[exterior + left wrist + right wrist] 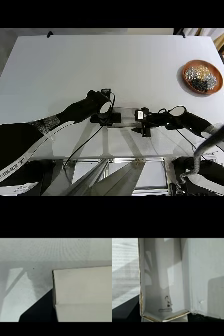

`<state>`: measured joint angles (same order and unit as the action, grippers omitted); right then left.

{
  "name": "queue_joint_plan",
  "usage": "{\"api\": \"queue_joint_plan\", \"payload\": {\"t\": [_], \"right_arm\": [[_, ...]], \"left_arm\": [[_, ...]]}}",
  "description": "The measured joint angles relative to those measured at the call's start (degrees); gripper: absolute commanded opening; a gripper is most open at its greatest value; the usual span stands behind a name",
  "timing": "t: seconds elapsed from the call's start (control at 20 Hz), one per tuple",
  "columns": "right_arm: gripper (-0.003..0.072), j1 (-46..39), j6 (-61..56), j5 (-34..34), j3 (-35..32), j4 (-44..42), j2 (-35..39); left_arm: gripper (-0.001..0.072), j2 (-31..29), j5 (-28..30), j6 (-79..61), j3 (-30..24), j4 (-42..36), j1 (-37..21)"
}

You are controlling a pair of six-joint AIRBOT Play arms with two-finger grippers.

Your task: Fold the box and place the chain.

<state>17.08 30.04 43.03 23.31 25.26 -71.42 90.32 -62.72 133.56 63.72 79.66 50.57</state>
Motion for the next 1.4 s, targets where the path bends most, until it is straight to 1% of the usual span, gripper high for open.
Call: {"api": "queue_joint_plan", "payload": {"t": [0.15, 0.2, 0.25, 0.3, 0.35, 0.4, 0.6, 0.7, 0.85, 0.9, 0.95, 1.05, 1.1, 1.15, 1.25, 1.35, 1.4], "right_arm": [[0.0406, 0.0, 0.04, 0.0, 0.0, 0.04, 0.0], [0.0406, 0.0, 0.04, 0.0, 0.0, 0.04, 0.0], [0.0406, 0.0, 0.07, 0.0, 0.0, 0.04, 0.0], [0.0406, 0.0, 0.07, 0.0, 0.0, 0.04, 0.0], [0.0406, 0.0, 0.07, 0.0, 0.0, 0.04, 0.0], [0.0406, 0.0, 0.07, 0.0, 0.0, 0.04, 0.0], [0.0406, 0.0, 0.04, 0.0, 0.0, 0.04, 0.0], [0.0406, 0.0, 0.04, 0.0, 0.0, 0.04, 0.0], [0.0406, 0.02, 0.02, -0.02, 0.0, 0.02, 0.0], [0.0406, 0.02, 0.02, -0.02, 0.0, 0.02, 0.0], [0.0406, 0.02, 0.02, -0.02, 0.0, 0.02, 0.0], [0.0406, 0.02, 0.02, -0.02, 0.0, 0.02, 0.0], [0.0406, 0.02, 0.02, -0.02, 0.0, 0.02, 0.0], [0.0406, 0.02, 0.02, -0.02, 0.0, 0.02, 0.0], [0.0406, 0.02, 0.02, -0.02, 0.0, 0.02, 0.0], [0.0406, 0.02, 0.02, -0.02, 0.0, 0.02, 0.0], [0.0406, 0.02, 0.02, -0.02, 0.0, 0.02, 0.0]], "left_arm": [[0.0005, 0.0, -0.11, 0.66, 0.0, -0.13, 0.0], [0.0047, 0.0, -0.15, 0.85, 0.0, -0.17, 0.0], [0.0106, 0.0, -0.17, 1.07, 0.0, -0.22, 0.0], [0.0201, -0.02, -0.22, 1.07, 0.0, -0.55, 0.0], [0.0277, -0.09, -0.15, 1.22, 0.02, -1.07, 0.0], [0.0289, -0.22, -0.15, 1.27, 0.02, -1.38, -0.04], [0.029, -1.88, -0.52, 1.42, 0.02, -1.46, -1.01], [0.029, -3.23, -2.01, 0.61, 0.02, -1.75, -2.08], [0.0297, -6.27, -5.92, -4.74, 0.02, -2.71, -4.87], [0.0355, -7.78, -6.88, -7.72, 0.02, -2.86, -6.1], [0.056, -9.55, -8.39, -11.78, 0.0, -2.47, -7.48], [0.0672, -13.33, -9.22, -23.41, -0.24, -2.36, -10.4], [0.0701, -15.43, -9.44, -31.1, -0.81, -2.51, -11.89], [0.0701, -17.86, -9.6, -40.7, -2.03, -2.67, -13.75], [0.0701, -22.62, -6.97, -61.33, -6.12, -4.66, -17.92], [0.0701, -25.94, -2.95, -83.3, -12.0, -10.54, -22.32], [0.0701, -26.67, -1.2, -93.74, -14.97, -13.88, -24.09]]}}
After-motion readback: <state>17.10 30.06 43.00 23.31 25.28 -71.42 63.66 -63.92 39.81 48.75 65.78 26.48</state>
